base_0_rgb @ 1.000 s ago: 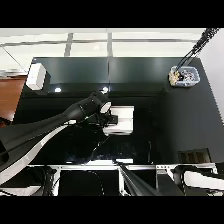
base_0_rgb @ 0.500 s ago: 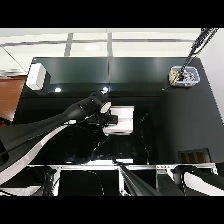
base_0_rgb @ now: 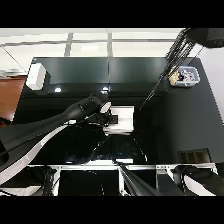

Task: Fold the box and place the chain.

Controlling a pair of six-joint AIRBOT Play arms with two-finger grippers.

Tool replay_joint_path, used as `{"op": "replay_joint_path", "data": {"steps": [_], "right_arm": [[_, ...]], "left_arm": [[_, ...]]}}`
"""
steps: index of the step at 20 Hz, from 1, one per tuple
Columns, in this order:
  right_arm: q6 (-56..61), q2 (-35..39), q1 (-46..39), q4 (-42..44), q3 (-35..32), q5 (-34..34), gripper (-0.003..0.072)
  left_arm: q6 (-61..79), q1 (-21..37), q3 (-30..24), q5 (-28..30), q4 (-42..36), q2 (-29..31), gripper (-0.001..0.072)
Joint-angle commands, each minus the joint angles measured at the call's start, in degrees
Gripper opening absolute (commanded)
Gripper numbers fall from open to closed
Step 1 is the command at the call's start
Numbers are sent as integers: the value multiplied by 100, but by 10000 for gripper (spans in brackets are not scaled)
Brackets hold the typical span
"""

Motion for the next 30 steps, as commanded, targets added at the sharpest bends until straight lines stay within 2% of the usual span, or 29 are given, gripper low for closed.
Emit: {"op": "replay_joint_path", "data": {"steps": [1, 8, 15, 19, 21, 24, 27, 30], "right_arm": [[-39, 76, 407, 415, -98, 203, 8], [-138, 76, 575, 1545, -98, 214, 8], [-160, -4, 807, 1547, -101, 74, 9], [-192, -39, 1075, 1353, -428, 70, 9], [-229, -39, 1191, 1049, -866, 258, 9], [-223, -37, 1325, 863, -2164, 306, 10], [-243, -37, 1392, 863, -3381, -367, 8], [-236, -37, 1392, 938, -4188, -1185, 7]], "left_arm": [[2, 4, 7, 13, -4, 0, 27], [0, 4, 7, 20, -2, 0, 27], [0, 4, 7, 22, -2, 0, 27], [0, 11, 7, 42, -2, 0, 27], [0, 11, 7, 42, -2, 0, 27], [0, 11, 7, 42, -2, 0, 27], [0, 13, 7, 44, -2, 0, 27], [0, 13, 7, 44, -2, 0, 27]]}}
